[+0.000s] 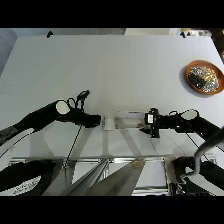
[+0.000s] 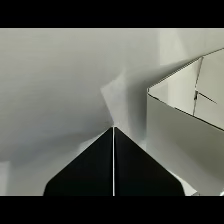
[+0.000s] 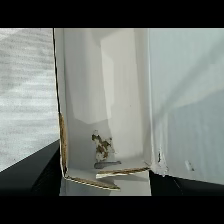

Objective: Fold the box and place the chain.

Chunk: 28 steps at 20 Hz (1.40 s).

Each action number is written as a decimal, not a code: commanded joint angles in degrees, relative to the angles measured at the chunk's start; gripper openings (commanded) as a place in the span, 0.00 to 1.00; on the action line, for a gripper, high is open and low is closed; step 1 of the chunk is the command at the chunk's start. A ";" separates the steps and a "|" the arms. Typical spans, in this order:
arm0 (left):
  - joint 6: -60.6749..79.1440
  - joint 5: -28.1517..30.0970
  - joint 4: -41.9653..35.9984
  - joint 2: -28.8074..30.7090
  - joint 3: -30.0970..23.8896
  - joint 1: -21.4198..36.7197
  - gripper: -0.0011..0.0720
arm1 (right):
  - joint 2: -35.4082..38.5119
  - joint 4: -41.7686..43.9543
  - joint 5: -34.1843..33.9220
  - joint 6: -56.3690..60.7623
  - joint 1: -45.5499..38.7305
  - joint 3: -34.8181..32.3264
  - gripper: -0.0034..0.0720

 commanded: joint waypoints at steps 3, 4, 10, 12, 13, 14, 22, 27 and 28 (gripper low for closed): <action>4.68 0.46 -4.42 -0.94 0.00 -1.64 0.02 | 0.00 0.02 0.02 0.00 -0.02 -0.02 0.58; 5.11 0.50 -4.98 -0.94 0.02 -2.05 0.02 | 0.00 0.02 0.02 0.00 -0.02 -0.02 0.58; 9.11 0.68 -9.35 0.22 1.31 -4.50 0.02 | 0.00 0.04 0.02 0.00 -0.02 -0.02 0.58; 9.11 1.40 -10.49 1.03 1.75 -5.57 0.03 | 0.00 0.04 0.02 0.00 -0.02 -0.02 0.58; 9.11 1.42 -10.60 1.27 2.14 -5.95 0.03 | 0.00 0.02 0.02 0.00 -0.02 -0.02 0.58; 9.11 1.55 -10.75 1.49 2.49 -6.32 0.04 | 0.00 0.02 0.02 0.00 -0.02 -0.02 0.58; 9.16 1.49 -10.82 4.37 3.08 -7.06 0.14 | 0.00 0.02 0.02 0.00 -0.02 -0.02 0.58; 9.16 2.51 -11.52 4.24 3.08 -8.94 0.14 | 0.00 0.02 0.02 0.00 -0.02 -0.02 0.58; 9.16 2.97 -11.65 4.24 3.08 -9.16 0.16 | 0.00 0.02 0.02 0.00 -0.02 -0.02 0.58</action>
